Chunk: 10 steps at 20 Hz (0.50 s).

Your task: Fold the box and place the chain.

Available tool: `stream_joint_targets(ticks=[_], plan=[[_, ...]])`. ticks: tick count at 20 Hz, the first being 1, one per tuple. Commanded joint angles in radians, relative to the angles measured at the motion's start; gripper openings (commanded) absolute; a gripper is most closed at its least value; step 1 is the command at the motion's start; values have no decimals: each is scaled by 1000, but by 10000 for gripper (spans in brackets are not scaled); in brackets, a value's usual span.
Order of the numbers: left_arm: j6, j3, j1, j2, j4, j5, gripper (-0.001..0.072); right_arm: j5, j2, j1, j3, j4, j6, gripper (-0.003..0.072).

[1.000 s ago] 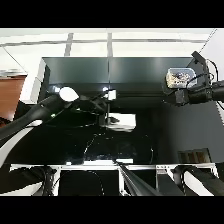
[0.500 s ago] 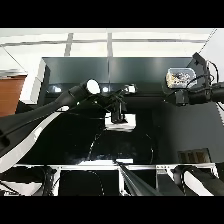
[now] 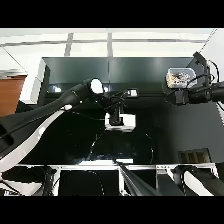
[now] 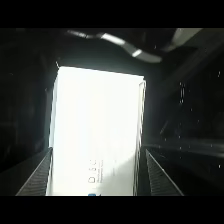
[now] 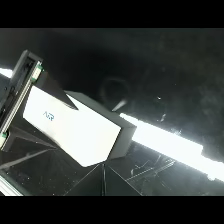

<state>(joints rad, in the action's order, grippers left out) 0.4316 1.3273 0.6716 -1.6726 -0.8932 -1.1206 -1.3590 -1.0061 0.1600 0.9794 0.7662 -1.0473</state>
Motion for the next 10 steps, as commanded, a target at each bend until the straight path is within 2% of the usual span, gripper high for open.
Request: stream_joint_targets(ticks=[1, 6, 8, 10], plan=[[33, 5, 35, -1, -94, -10, 713, 1, 1, 0, 0, 3, 1, 15], [144, 5, 90, -1, -244, -5, 712, 1, 1, 0, 0, 3, 1, 15], [153, 5, 114, -1, -308, 24, 687, 1, 1, 0, 0, 3, 1, 15], [161, 19, 127, 8, -363, 33, 425, 1, 1, 0, 0, 3, 0, 15]])
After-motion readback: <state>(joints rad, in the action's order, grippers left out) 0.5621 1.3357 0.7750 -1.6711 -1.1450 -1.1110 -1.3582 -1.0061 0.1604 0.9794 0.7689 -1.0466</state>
